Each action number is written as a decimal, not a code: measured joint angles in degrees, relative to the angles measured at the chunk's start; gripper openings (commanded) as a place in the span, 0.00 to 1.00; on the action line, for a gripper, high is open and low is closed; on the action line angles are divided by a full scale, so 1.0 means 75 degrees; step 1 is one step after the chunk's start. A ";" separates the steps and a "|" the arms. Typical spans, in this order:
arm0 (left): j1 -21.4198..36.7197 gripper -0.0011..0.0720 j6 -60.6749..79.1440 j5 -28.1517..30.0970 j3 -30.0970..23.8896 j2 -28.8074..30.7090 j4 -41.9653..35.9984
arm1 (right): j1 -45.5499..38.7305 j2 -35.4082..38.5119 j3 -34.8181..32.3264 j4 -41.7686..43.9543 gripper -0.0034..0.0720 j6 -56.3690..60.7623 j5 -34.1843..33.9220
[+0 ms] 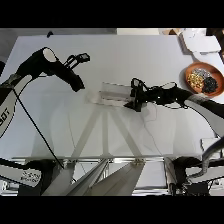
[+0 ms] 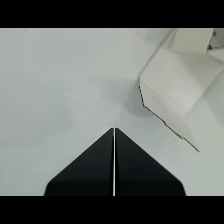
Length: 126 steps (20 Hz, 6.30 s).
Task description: Fold the box and place the chain.
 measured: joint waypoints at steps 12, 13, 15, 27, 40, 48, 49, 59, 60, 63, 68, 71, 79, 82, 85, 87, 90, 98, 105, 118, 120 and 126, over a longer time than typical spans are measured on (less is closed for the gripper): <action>-0.0108 0.02 0.0245 -0.0341 0.0003 -0.0708 -0.0778 | 0.0000 0.0000 0.0000 0.0000 0.63 0.0000 0.0000; -0.0122 0.02 0.0128 -0.0338 0.0000 -0.0799 -0.0469 | 0.0000 0.0000 0.0000 0.0000 0.63 0.0000 0.0003; -0.0143 0.02 -0.0143 -0.0335 0.0003 -0.0921 0.0119 | 0.0000 0.0000 0.0003 0.0003 0.63 0.0000 0.0003; -0.0329 0.04 0.0405 -0.0437 -0.0006 -0.0175 -0.0428 | 0.0000 0.0000 0.0000 0.0000 0.63 0.0003 -0.0003; -0.0297 0.88 0.4707 0.0574 -0.1075 -0.0047 -0.2116 | 0.0000 0.0000 0.0000 0.0000 0.63 0.0003 0.0000; -0.0367 0.63 0.6298 0.0207 -0.1370 -0.0388 -0.2865 | 0.0000 0.0000 0.0000 0.0000 0.63 0.0003 0.0000; -0.0376 0.62 0.6359 0.0125 -0.1376 -0.0402 -0.2914 | 0.0000 0.0000 0.0003 0.0000 0.63 0.0000 0.0000; -0.0402 0.44 0.6805 -0.0137 -0.1390 -0.0440 -0.3002 | 0.0000 0.0000 0.0000 0.0000 0.63 0.0006 0.0003; -0.0402 0.44 0.6819 -0.0093 -0.1390 -0.0440 -0.3005 | 0.0000 0.0000 0.0000 0.0003 0.63 0.0009 -0.0006; -0.0402 0.44 0.6831 0.0058 -0.1390 -0.0440 -0.3025 | 0.0000 0.0000 0.0000 0.0009 0.63 0.0009 -0.0009; -0.0417 0.29 0.7233 0.0157 -0.1390 -0.0440 -0.3223 | 0.0000 0.0000 0.0000 0.0003 0.63 0.0009 0.0000; -0.0458 0.29 0.7469 0.0172 -0.1390 -0.0449 -0.3296 | 0.0000 0.0000 0.0000 0.0003 0.63 0.0009 -0.0003; -0.0513 0.03 0.7778 0.0219 -0.1390 -0.0449 -0.3334 | 0.0000 0.0000 0.0000 0.0003 0.63 0.0003 0.0000; -0.0513 0.03 0.7828 0.0242 -0.1390 -0.0449 -0.3328 | 0.0000 0.0000 0.0003 0.0003 0.63 0.0003 0.0000; -0.0513 0.03 0.7854 0.0256 -0.1390 -0.0452 -0.3430 | 0.0000 0.0000 0.0003 0.0003 0.63 0.0006 -0.0006; -0.0525 0.03 0.7866 0.0256 -0.1390 -0.0452 -0.3617 | -0.0003 0.0000 0.0000 0.0006 0.63 0.0006 -0.0012; -0.0562 0.07 0.7871 0.0262 -0.1393 -0.0466 -0.3812 | -0.0003 0.0000 0.0003 0.0006 0.63 0.0006 -0.0006; -0.0682 0.50 0.7819 0.0332 -0.1393 -0.0664 -0.3963 | -0.0003 0.0000 0.0003 -0.0023 0.63 -0.0017 0.0012; -0.0711 0.03 0.7615 0.0405 -0.1393 -0.0691 -0.3958 | -0.0003 0.0000 0.0003 0.0029 0.63 0.0012 0.0000; -0.0659 0.03 0.6808 0.0175 -0.1396 0.0656 -0.3144 | 0.0000 0.0000 0.0003 0.0003 0.63 0.0009 0.0000; -0.0583 0.02 0.6356 -0.0017 -0.1396 0.1046 -0.2684 | 0.0000 0.0000 0.0003 0.0003 0.63 0.0006 0.0000; 0.0169 0.02 0.3369 -0.0393 -0.1396 0.1775 -0.1644 | 0.0000 0.0000 0.0003 0.0003 0.63 0.0003 0.0000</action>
